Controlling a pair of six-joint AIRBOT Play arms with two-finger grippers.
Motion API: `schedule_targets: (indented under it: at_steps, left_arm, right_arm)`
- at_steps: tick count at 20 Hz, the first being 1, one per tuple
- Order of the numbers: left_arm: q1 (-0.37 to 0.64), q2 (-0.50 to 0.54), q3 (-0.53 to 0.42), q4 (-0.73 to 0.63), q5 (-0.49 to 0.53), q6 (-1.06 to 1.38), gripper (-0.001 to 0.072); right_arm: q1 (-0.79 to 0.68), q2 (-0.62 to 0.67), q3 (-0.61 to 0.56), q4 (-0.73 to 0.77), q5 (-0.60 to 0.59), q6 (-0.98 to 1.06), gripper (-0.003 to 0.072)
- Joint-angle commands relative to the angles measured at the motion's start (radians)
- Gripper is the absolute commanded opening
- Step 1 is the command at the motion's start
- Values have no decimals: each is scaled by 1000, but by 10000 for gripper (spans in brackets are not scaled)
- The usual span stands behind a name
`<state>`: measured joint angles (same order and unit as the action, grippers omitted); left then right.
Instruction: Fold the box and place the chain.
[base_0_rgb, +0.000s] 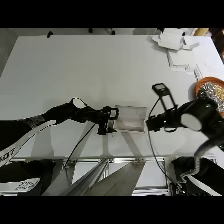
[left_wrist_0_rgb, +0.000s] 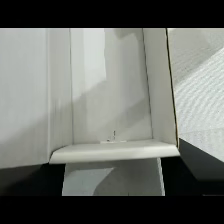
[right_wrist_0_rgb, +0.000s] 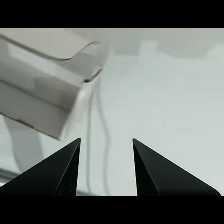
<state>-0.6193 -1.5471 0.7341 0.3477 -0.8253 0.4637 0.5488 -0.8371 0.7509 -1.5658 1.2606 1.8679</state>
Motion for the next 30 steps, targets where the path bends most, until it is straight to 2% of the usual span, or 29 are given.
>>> schedule_targets:
  at_steps: [1, 3, 5, 9, 13, 24, 28, 30]
  left_arm:
    - [0, 0, 0, 1, -2, 0, 254]
    - [0, 0, 0, 1, -2, 0, 254]
    - [1, 0, 0, 1, -1, 0, 254]
    - [1, 0, 0, 1, -2, 0, 254]
    - [1, 0, 0, 1, -2, 0, 254]
    - [0, 0, 0, 1, -2, 0, 254]
    - [0, 0, 0, 1, -2, 0, 254]
    - [1, 0, 0, 1, -2, 0, 254]
  right_arm:
    - [-209, 37, 85, 26, 58, -180, 357]
    - [-256, 32, 76, 165, 32, -253, 329]
    - [-227, 32, 32, 258, -29, -284, 290]
    - [-138, 5, -99, 258, -140, -280, 291]
    - [-64, -68, -124, 258, -207, -279, 289]
    - [-62, -188, -124, 209, -229, -268, 288]
    - [-62, -173, -124, 211, -214, -268, 290]
    - [-62, -121, -121, 212, -191, -269, 290]
